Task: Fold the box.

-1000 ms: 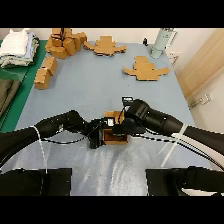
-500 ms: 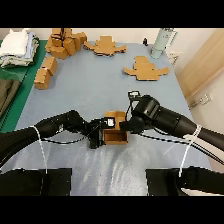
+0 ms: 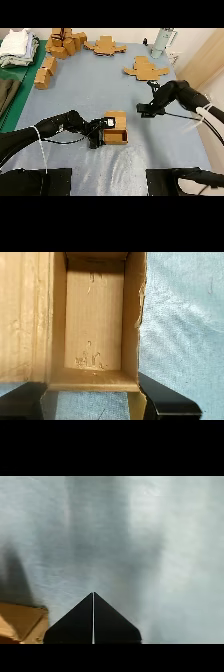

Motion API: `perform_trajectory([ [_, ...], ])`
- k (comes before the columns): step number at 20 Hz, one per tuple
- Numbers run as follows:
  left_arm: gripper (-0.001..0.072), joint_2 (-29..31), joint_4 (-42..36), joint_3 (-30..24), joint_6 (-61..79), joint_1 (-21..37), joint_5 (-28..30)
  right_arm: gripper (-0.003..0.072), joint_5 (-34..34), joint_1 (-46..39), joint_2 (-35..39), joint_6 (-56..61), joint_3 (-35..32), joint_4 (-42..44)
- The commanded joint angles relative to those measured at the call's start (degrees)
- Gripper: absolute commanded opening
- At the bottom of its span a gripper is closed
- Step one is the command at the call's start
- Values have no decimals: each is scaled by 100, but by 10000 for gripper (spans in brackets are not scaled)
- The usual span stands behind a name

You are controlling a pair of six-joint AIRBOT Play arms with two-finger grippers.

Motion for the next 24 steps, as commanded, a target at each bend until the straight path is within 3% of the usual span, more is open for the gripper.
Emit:
perform_trajectory([
  [1, 471, 0, 2, 0, 2, 7, 0, 3, -44, -1290, -876, -3134, 0, 3665],
  [3, 471, 0, 2, 0, 0, 4, 0, 3, -442, -1248, -1453, -4019, 28, 4710],
  [6, 472, 0, 2, 0, 2, 7, 0, 2, -426, -785, -1862, -4461, 197, 4800],
  [13, 472, 0, 2, 0, 2, 7, -2, 2, -831, 356, -1239, -5464, 162, 4531],
  [20, 471, 0, 2, 0, 2, 7, -2, 3, 444, 1250, 262, -5438, -669, 3204],
  [24, 472, 0, 2, 0, 2, 4, 0, 2, 1095, 1655, 577, -5329, -1021, 2656],
])
